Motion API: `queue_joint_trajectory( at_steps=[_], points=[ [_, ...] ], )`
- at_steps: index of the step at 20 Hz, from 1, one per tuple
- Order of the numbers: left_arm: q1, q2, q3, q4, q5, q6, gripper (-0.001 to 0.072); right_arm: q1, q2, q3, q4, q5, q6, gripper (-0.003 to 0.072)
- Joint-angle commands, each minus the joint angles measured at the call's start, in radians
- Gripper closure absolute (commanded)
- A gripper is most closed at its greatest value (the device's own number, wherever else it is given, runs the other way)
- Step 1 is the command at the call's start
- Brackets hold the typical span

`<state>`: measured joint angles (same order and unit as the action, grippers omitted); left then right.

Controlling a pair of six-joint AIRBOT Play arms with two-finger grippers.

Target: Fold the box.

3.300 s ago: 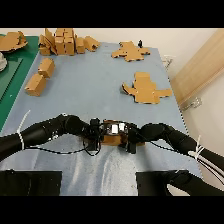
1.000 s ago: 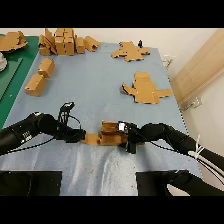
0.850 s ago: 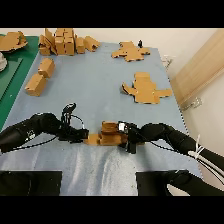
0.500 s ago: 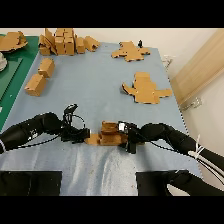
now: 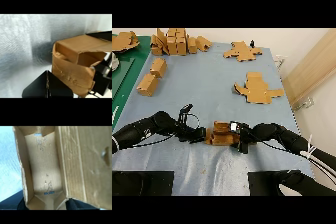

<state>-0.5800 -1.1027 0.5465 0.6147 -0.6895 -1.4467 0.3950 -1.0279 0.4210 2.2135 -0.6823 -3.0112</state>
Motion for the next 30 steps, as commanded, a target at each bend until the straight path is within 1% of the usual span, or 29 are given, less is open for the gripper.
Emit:
queue_joint_trajectory(
  at_steps=[1,3,7,12,14,16,18,19,20,21,24,26,28,30],
  points=[
    [0.0,-0.001,0.001,-0.137,-0.002,0.092,0.0698,0.0,0.001,0.0,0.0,0.0,0.0,0.0191],
    [0.0,-0.001,0.001,-0.206,-0.012,0.144,0.0698,0.0,0.001,0.0,0.0,0.0,0.0,0.0191],
    [0.0,-0.001,0.001,-0.217,-0.074,0.158,0.0698,0.0,0.001,0.0,0.0,0.0,0.0,0.0191],
    [0.0,-0.001,0.001,-0.21,-0.051,0.164,0.07,0.0,0.001,0.0,0.0,0.0,0.0,0.0191],
    [-0.006,-0.001,0.005,-0.186,-0.031,0.126,0.0702,0.0,0.001,0.0,0.0,0.0,0.0,0.0191],
    [-0.056,-0.001,0.035,-0.079,0.019,0.02,0.0703,0.0,0.001,0.0,0.0,0.0,0.0,0.0191],
    [-0.126,-0.001,0.089,0.162,0.055,-0.203,0.0703,0.0,0.001,0.0,0.0,0.0,0.0,0.0191],
    [-0.151,-0.001,0.114,0.31,0.048,-0.341,0.0703,0.0,0.001,-0.001,0.0,0.0,0.0,0.0191],
    [-0.171,-0.001,0.135,0.422,0.036,-0.447,0.0703,0.0,0.001,0.0,0.0,0.0,0.0,0.0191],
    [-0.188,-0.001,0.15,0.473,0.034,-0.498,0.0703,0.0,0.001,0.0,0.0,0.0,0.0,0.0191],
    [-0.238,-0.022,0.201,0.539,0.035,-0.549,0.0703,0.0,0.001,0.0,0.0,0.0,0.0,0.0191],
    [-0.257,-0.049,0.216,0.543,0.036,-0.569,0.0703,0.0,0.001,0.0,0.0,0.0,0.0,0.0191],
    [-0.28,-0.055,0.234,0.539,0.035,-0.57,0.0703,0.0,0.001,0.0,0.0,0.0,0.0,0.0191],
    [-0.287,-0.055,0.263,0.54,-0.006,-0.57,0.0703,0.0,0.001,0.0,0.0,0.0,0.0,0.0191]
  ],
)
